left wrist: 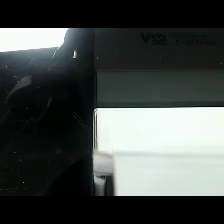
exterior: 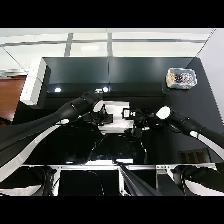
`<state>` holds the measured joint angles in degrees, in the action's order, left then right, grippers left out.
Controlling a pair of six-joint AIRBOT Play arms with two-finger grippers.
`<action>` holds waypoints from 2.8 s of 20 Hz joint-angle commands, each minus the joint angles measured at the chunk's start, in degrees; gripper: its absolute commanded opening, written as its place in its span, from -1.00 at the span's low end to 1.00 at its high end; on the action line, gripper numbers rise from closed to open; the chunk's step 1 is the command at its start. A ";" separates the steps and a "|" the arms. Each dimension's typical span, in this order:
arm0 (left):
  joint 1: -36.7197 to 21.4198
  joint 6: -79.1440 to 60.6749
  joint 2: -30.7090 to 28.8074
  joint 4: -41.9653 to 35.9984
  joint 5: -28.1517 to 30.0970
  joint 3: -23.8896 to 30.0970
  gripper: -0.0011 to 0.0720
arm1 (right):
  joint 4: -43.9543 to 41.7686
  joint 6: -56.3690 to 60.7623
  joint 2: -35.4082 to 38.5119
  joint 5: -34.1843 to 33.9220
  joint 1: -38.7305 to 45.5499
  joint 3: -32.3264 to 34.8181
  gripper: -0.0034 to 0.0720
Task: Fold the box and place the chain.
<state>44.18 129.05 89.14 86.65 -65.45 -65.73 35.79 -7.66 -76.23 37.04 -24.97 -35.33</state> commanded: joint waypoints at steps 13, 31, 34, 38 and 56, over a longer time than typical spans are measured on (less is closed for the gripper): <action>-0.04 0.48 0.07 0.11 -0.79 -0.09 -0.07 | 0.02 -0.07 -0.04 0.07 -0.02 0.00 -0.57; -0.26 3.06 0.85 2.91 -2.12 -1.05 -0.07 | 0.00 -0.07 -0.04 0.07 -0.02 0.00 -0.57; -0.26 3.17 0.83 2.86 -1.40 -1.70 -0.81 | 0.00 -0.07 -0.04 0.07 -0.02 0.00 -0.57; -0.26 3.45 0.85 2.27 -1.27 -1.88 -0.91 | 0.02 -0.07 -0.04 0.07 -0.02 0.00 -0.57; -0.26 4.07 1.14 4.57 -5.22 -2.73 0.30 | 0.00 -0.07 -0.04 0.07 -0.02 0.00 -0.57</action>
<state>43.94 133.03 90.24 90.78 -69.21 -69.32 35.81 -7.79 -76.25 37.08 -24.97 -35.33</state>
